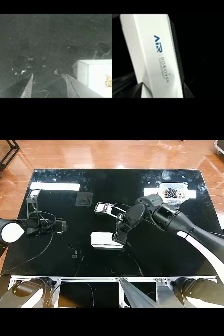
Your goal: Fold the box and place the chain.
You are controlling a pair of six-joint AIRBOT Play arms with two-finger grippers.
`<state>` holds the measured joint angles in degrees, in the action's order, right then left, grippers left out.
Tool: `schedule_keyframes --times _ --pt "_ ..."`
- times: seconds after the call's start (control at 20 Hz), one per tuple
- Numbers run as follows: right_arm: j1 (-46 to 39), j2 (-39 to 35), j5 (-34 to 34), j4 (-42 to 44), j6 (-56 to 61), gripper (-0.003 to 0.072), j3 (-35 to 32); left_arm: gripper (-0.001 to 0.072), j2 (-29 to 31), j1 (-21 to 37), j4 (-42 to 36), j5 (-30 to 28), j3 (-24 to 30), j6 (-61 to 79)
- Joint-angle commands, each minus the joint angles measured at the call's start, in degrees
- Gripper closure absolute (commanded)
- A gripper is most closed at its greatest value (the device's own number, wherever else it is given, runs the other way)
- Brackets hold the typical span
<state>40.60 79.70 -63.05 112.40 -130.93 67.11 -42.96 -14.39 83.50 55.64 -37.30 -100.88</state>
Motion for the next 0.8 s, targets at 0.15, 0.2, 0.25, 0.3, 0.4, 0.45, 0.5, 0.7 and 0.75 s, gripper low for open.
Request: schedule_keyframes --times 0.15,0.2,0.25,0.3,0.4,0.45,0.5,0.7,0.75 --pt "1.9 0.0 0.7 -1.5 -0.3 0.0279 0.0 0.02 0.0 0.5 0.0 -0.5 0.0 0.2" --pt "2.2 0.0 0.7 -1.5 -0.3 0.0343 0.0 0.02 0.0 0.5 0.0 -0.5 0.0 0.2" --pt "2.6 0.0 0.7 -1.5 -0.3 0.0344 0.0 0.0201 0.0 0.5 0.0 -0.5 0.0 0.2" --pt "2.9 0.0 0.7 -1.5 -0.3 0.0344 0.0 0.02 0.0 0.5 0.0 -0.6 0.0 0.2" --pt "3.3 0.0 0.9 -1.6 -0.1 0.0345 0.0 0.02 0.0 0.5 0.0 -0.6 0.0 0.2" --pt "3.3 0.0 1.0 -1.7 0.3 0.0346 0.0 0.02 0.0 0.5 0.0 -0.6 0.0 0.2" --pt "3.3 0.0 1.0 -1.7 0.5 0.0356 0.0 0.02 0.0 0.5 0.0 -0.6 0.0 0.1" --pt "3.3 0.0 1.2 -1.7 1.5 0.0391 0.0 0.02 -0.1 0.5 0.0 -0.6 0.0 0.1" --pt "3.5 0.0 1.4 -2.1 1.5 0.0391 0.0 0.02 -0.3 0.5 0.0 -0.6 0.0 0.1"
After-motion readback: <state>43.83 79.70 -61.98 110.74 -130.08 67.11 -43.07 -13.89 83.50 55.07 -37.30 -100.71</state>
